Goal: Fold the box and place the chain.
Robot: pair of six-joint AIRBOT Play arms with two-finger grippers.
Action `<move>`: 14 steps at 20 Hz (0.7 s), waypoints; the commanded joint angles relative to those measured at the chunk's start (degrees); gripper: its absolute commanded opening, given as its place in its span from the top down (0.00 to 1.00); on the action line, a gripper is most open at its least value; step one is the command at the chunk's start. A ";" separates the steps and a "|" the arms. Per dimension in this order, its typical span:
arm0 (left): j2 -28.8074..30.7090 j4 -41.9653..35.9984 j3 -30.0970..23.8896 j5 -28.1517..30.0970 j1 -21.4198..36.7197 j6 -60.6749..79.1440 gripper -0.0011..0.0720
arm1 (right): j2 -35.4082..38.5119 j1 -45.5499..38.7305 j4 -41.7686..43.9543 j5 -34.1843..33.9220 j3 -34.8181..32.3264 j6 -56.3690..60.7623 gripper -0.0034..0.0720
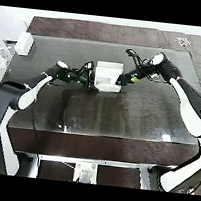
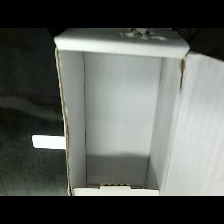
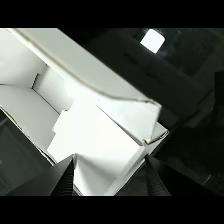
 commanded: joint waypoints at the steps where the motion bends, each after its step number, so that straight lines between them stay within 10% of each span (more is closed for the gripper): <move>1: 0.00 0.02 0.02 -0.04 0.00 0.04 0.32 | -0.02 0.92 -0.72 -0.26 0.42 2.29 0.26; 14: 0.00 0.00 0.02 -0.09 0.00 -0.11 0.32 | -0.11 4.85 -11.04 -0.28 1.11 13.25 0.26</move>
